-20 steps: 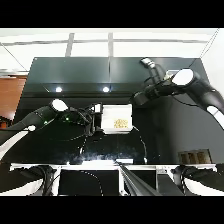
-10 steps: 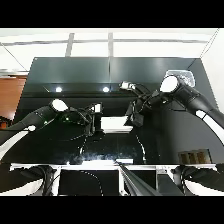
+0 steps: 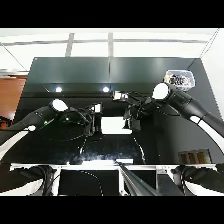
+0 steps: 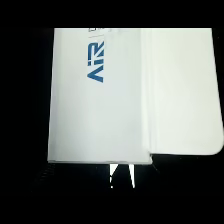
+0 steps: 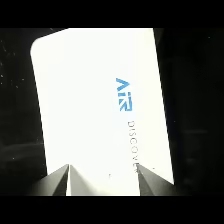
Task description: Fold the box and place the chain.
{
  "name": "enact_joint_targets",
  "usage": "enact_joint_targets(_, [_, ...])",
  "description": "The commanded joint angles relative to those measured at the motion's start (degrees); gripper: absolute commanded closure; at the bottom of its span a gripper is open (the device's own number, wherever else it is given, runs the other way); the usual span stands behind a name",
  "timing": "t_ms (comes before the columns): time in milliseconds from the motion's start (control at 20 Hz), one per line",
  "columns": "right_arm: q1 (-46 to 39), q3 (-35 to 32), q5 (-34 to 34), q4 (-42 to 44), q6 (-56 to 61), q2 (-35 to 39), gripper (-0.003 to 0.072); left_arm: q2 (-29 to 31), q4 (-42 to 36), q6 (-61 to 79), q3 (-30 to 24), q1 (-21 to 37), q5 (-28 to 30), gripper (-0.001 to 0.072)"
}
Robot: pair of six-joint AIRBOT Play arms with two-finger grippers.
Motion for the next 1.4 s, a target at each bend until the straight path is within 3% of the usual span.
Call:
enact_joint_targets(0, [0.4, 0.0, -2.7, -1.0, -0.2, 0.9, 0.0246, 0.0, 0.0, 0.0, 0.0, 0.0, 0.0, 0.0236])
enact_joint_targets(200, [0.3, 0.0, -2.7, -2.3, 1.0, 5.1, 0.0247, 0.0, 0.0, 0.0, 0.0, 0.0, 0.0, 0.0237])
enact_joint_targets(400, [-4.9, -1.1, -3.3, -4.2, 14.9, 11.9, 0.0247, 0.0, 0.0, 0.0, 0.0, 0.0, -0.1, 0.0236])
enact_joint_targets(500, [-8.7, -6.2, -7.5, 2.6, 15.3, 13.1, 0.0247, 0.0, 0.0, 0.0, 0.0, 0.0, 0.0, 0.0236])
enact_joint_targets(600, [-9.3, -13.1, -16.4, 15.6, 9.5, 12.9, 0.0243, 0.0, 0.0, 0.0, 0.0, 0.0, 0.0, 0.0236])
enact_joint_targets(650, [-8.4, -15.0, -20.6, 20.1, 7.4, 12.9, 0.0147, 0.0, 0.0, 0.0, 0.0, 0.0, 0.0, 0.0236])
enact_joint_targets(700, [-7.0, -15.7, -22.9, 21.0, 4.2, 12.6, -0.0034, 0.0, 0.0, 0.0, 0.0, 0.0, 0.0, 0.0236])
enact_joint_targets(900, [-2.7, -15.6, -22.7, 10.7, -9.1, 12.0, -0.0034, 0.0, 0.0, 0.0, 0.0, 0.0, 0.0, 0.0237])
enact_joint_targets(1050, [-2.2, -15.6, -19.7, 10.8, -14.8, 11.4, -0.0034, 0.0, 0.0, 0.0, 0.0, 0.0, 0.0, 0.0236])
enact_joint_targets(1350, [-1.1, -15.4, -15.8, 10.8, -15.4, 11.2, -0.0034, 0.0, 0.0, 0.0, 0.0, -0.1, 0.0, 0.0237])
